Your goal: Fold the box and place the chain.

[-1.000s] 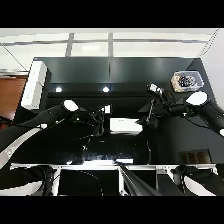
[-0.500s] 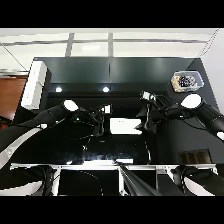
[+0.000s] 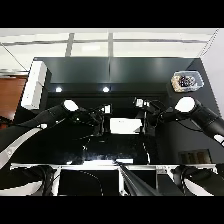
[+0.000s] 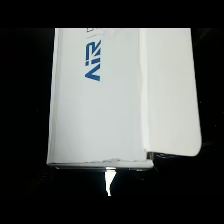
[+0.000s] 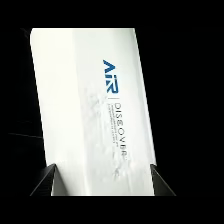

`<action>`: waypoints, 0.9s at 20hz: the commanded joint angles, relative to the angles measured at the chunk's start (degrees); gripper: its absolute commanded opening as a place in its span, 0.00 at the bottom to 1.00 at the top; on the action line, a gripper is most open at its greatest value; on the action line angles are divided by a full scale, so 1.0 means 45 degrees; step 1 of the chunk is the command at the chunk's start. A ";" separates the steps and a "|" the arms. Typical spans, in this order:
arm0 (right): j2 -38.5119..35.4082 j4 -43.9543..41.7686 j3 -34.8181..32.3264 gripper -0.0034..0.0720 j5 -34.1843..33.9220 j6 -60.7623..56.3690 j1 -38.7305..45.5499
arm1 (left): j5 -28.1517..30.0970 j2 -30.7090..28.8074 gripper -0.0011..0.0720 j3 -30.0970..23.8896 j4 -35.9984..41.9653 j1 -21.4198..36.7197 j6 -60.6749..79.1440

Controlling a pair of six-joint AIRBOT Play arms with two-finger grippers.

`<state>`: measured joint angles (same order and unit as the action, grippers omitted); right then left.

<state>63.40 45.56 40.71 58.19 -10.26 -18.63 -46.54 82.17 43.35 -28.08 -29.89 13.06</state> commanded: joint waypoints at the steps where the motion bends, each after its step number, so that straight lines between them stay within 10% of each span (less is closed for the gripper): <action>1: -0.0010 0.0316 0.0005 0.98 -0.0763 0.0000 -0.0180 | 0.0000 0.0010 0.50 0.0005 -0.0005 -0.0010 0.0005; 3: -0.0015 0.0306 0.0039 0.70 -0.0597 0.0000 -0.0180 | 0.0000 0.0010 0.50 0.0005 -0.0005 -0.0010 0.0005; 16: -0.0010 -0.0189 0.0185 0.68 -0.0175 -0.0151 -0.0306 | 0.0000 0.0010 0.50 0.0005 -0.0005 -0.0010 0.0005; 18: -0.0010 -0.0112 0.0180 0.38 0.0097 -0.0146 -0.0330 | 0.0000 0.0010 0.50 0.0005 -0.0005 -0.0010 0.0005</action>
<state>63.37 44.84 41.50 57.34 -10.76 -19.88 -46.54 82.17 43.35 -28.10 -29.89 13.13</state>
